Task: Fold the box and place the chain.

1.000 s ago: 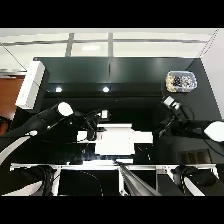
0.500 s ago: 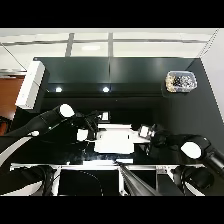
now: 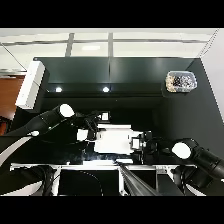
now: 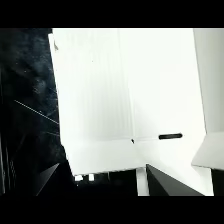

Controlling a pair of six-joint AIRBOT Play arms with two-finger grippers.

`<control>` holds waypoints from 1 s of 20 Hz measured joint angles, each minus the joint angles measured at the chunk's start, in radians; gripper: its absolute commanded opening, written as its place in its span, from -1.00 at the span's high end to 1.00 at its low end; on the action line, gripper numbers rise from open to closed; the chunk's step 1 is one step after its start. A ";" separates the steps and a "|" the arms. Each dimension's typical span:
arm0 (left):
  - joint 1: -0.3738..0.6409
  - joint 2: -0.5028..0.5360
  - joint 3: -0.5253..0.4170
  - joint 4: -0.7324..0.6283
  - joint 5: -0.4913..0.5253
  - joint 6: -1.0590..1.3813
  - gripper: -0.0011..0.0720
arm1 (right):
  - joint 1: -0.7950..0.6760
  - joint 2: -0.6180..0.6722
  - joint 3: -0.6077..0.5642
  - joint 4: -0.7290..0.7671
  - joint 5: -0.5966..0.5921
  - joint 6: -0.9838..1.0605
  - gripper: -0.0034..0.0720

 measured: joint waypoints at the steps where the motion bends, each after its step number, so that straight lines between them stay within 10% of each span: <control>1: 0.000 0.000 0.000 0.000 0.000 0.000 0.89 | 0.001 -0.005 0.000 0.009 -0.001 -0.014 -0.73; 20: 0.000 0.000 0.000 0.000 -0.002 0.000 0.89 | 0.006 -0.108 0.017 0.096 -0.016 -0.112 -0.73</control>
